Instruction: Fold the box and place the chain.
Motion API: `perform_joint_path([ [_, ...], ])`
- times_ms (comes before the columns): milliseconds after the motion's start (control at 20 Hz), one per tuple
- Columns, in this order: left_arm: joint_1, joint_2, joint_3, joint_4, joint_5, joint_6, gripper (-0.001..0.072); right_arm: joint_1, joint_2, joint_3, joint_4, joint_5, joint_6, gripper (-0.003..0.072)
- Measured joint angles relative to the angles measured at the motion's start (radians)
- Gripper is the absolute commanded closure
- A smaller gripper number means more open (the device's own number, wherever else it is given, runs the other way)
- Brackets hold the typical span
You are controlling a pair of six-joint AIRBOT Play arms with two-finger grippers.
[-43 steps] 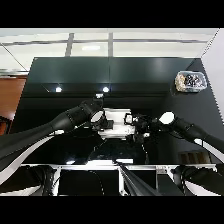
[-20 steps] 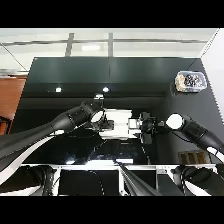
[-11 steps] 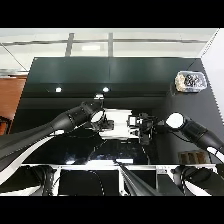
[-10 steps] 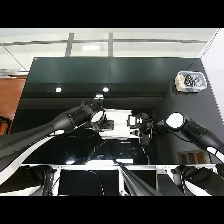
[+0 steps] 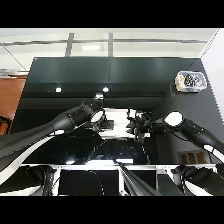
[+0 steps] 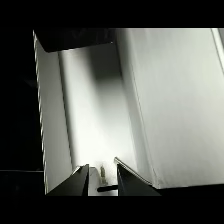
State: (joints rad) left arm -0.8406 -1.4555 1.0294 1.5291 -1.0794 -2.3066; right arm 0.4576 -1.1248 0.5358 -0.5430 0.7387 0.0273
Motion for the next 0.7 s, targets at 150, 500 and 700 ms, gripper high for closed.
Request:
perform_joint_path([
  [150,0.0,0.0,0.0,0.0,0.0,0.0,0.0679,0.0,-0.017,0.0,0.026,-0.006,0.001,0.0482],
  [500,0.0,0.0,0.0,0.0,0.003,0.004,0.0679,0.0,-0.028,0.0,0.052,-0.001,0.003,0.0311],
  [700,0.0,0.0,0.0,0.0,0.003,0.004,0.0679,0.0,-0.028,0.0,0.053,0.012,0.003,0.0672],
])
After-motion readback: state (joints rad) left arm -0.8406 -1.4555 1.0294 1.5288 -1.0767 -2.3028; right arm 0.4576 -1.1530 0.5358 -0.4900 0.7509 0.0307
